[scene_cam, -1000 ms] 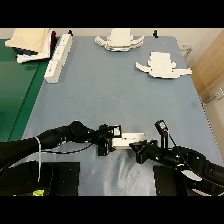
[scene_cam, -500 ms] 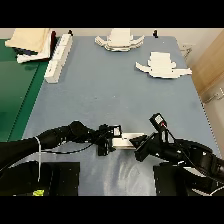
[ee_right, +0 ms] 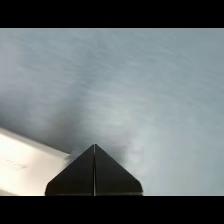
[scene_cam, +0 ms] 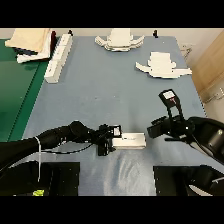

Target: Fold the box.

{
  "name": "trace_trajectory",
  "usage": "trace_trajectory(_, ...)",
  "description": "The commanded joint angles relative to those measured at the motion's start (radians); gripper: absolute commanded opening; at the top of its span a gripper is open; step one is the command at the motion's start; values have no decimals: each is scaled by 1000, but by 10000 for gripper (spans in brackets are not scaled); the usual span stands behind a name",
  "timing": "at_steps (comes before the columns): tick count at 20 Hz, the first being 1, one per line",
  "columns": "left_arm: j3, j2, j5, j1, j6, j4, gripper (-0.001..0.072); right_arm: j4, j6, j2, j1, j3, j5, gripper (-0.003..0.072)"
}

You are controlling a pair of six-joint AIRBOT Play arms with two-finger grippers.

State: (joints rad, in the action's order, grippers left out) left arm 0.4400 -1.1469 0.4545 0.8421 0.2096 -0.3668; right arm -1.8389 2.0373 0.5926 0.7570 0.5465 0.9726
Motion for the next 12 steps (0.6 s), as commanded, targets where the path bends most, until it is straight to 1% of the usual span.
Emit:
trace_trajectory(1, 1, 0, -1, -1, 0, 0, 459, 24, 9, 151, -164, 102, 180, 2)
trace_trajectory(3, 1, 0, -12, -1, 0, 0, 460, 92, 19, 232, -224, 122, 169, 2)
trace_trajectory(5, 6, 0, -27, -2, -3, 1, 460, 142, 83, 299, -254, 123, 151, 2)
trace_trajectory(7, 21, 14, -34, -2, -108, 0, 460, 164, 134, 356, -257, 123, 127, 2)
trace_trajectory(10, 26, 80, -102, -16, -223, -29, 460, 164, 208, 394, -259, 123, 95, 2)
trace_trajectory(12, 26, 142, -144, -80, -347, -86, 459, 164, 211, 397, -259, 123, 64, 2)
